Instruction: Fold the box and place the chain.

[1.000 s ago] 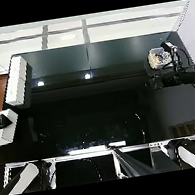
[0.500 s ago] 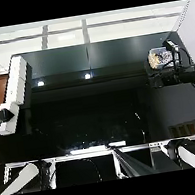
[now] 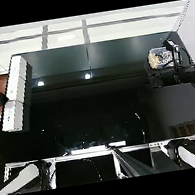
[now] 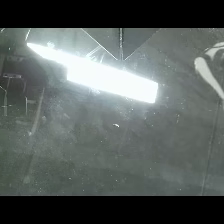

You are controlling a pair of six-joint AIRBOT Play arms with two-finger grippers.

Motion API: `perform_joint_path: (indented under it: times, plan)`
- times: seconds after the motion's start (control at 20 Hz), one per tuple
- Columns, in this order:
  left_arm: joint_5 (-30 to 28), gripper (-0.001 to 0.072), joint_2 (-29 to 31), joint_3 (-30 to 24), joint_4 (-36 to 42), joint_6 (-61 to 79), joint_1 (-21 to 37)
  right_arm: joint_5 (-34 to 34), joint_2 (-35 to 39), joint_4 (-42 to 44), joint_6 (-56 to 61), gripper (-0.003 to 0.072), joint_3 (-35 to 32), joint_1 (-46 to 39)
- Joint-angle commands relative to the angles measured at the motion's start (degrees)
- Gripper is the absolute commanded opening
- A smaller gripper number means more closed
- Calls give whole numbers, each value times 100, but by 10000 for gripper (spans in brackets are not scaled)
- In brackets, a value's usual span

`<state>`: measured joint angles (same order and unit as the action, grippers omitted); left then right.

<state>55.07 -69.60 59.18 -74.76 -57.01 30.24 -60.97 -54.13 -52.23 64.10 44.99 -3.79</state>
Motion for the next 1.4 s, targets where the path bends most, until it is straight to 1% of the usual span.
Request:
perform_joint_path:
  times: [0.0, 0.05, 0.1, 0.15, 0.2, 0.25, 0.3, 0.4, 0.45, 0.5, 0.55, 0.6, 0.7, 0.8, 1.35]
  plan:
    - [682, 513, -4, 1193, 302, -883, -232, 0, -2, 11, -2, 17, -2, 4]
    - [876, 153, 28, 1405, 557, -1447, -306, 15, -2, 9, -4, 17, -4, 4]
    - [1014, 24, 96, 1429, 957, -1746, -393, 61, -4, 11, -2, 17, -15, 7]
    - [1014, 24, 216, 1300, 1478, -1797, -581, 120, -7, 4, -9, 17, -28, 31]
    - [881, 23, 382, 1069, 1755, -1794, -866, 232, -7, 11, -11, 17, -63, 76]
    - [566, 23, 645, 688, 1803, -1786, -1300, 374, -7, 9, -17, 17, -127, 151]
    - [131, 23, 955, 225, 1779, -1779, -1773, 542, -7, 4, -70, 17, -210, 232]
    - [-1038, 23, 1648, -905, 1456, -1790, -2837, 929, -7, -79, -404, 16, -382, 396]
    - [-1582, 23, 1963, -1447, 1056, -1847, -3318, 1086, -7, -205, -417, 17, -444, 428]
    - [-1910, 23, 2208, -1880, 702, -1897, -3674, 1099, -7, -256, -417, 17, -461, 426]
    - [-1974, 23, 2380, -2153, 444, -2028, -3873, 1071, -7, -275, -417, 17, -459, 426]
    - [-1902, 24, 2511, -2358, 271, -2168, -3989, 1067, -7, -243, -415, 17, -459, 426]
    - [-1692, 25, 2618, -2566, 275, -2216, -4019, 1067, -7, -245, -415, 17, -459, 426]
    - [-1561, 26, 2597, -2592, 275, -2208, -4019, 1069, -7, -245, -415, 17, -459, 426]
    - [-1574, 26, 2522, -2592, 278, -2210, -4019, 1069, -7, -245, -415, 17, -459, 426]
